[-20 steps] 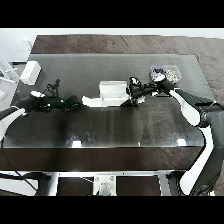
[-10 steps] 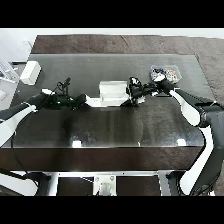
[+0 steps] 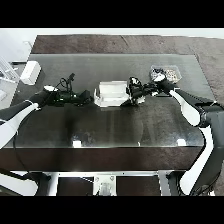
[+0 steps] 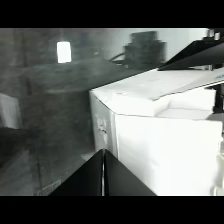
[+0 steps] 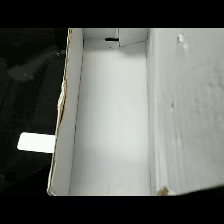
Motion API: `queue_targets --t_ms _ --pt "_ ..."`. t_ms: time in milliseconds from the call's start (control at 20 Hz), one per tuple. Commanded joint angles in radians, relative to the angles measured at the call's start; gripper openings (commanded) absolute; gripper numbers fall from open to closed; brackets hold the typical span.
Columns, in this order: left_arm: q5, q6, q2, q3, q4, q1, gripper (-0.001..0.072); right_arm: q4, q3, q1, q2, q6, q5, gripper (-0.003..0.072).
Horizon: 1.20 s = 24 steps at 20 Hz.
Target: Fold the box and place the chain.
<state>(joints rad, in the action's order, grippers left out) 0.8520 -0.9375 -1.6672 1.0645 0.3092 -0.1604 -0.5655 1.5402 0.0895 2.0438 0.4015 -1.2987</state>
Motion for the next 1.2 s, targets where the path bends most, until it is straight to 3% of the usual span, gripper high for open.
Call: queue_targets --t_ms 0,800,1150 --pt "0.016 -0.006 0.001 0.013 -0.007 -0.001 0.0219 0.000 0.000 0.001 0.001 0.000 0.000 0.0500" --pt "0.036 -0.010 0.003 0.042 -0.108 -0.002 0.0219 0.000 0.000 0.001 0.001 0.000 0.000 0.0500" --pt "0.038 -0.117 0.003 0.042 -0.055 -0.007 0.0219 0.000 0.000 0.001 0.001 0.000 0.000 0.0500"
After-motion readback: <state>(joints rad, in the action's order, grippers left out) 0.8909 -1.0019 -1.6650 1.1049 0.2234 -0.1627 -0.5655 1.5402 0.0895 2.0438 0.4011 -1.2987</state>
